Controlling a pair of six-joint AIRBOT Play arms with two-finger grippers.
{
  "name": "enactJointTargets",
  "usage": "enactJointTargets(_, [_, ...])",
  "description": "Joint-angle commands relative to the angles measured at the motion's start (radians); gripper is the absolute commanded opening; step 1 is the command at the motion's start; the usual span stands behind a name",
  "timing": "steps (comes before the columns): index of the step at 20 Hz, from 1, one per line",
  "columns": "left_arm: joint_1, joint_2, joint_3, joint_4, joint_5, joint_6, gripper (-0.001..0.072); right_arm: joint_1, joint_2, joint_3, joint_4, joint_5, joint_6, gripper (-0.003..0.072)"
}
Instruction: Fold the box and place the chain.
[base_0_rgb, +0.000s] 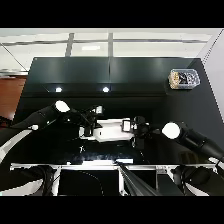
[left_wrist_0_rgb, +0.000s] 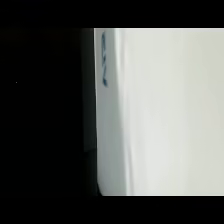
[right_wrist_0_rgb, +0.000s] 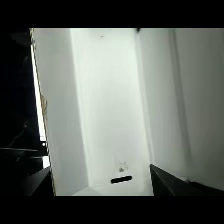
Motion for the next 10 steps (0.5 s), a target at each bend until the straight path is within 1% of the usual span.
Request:
enactJointTargets(1, [0.0,0.0,0.0,-0.001,0.002,0.002,0.0029,-0.041,0.017,0.019,0.003,0.001,0.036,0.0705])
enactJointTargets(7, [0.0,0.0,0.0,-0.001,0.002,0.002,0.0029,-0.09,0.016,0.019,0.003,0.0,0.036,0.0705])
enactJointTargets(10, [0.0,0.0,0.0,-0.001,0.002,0.002,0.0029,-0.091,0.003,0.019,0.058,-0.021,-0.016,0.0704])
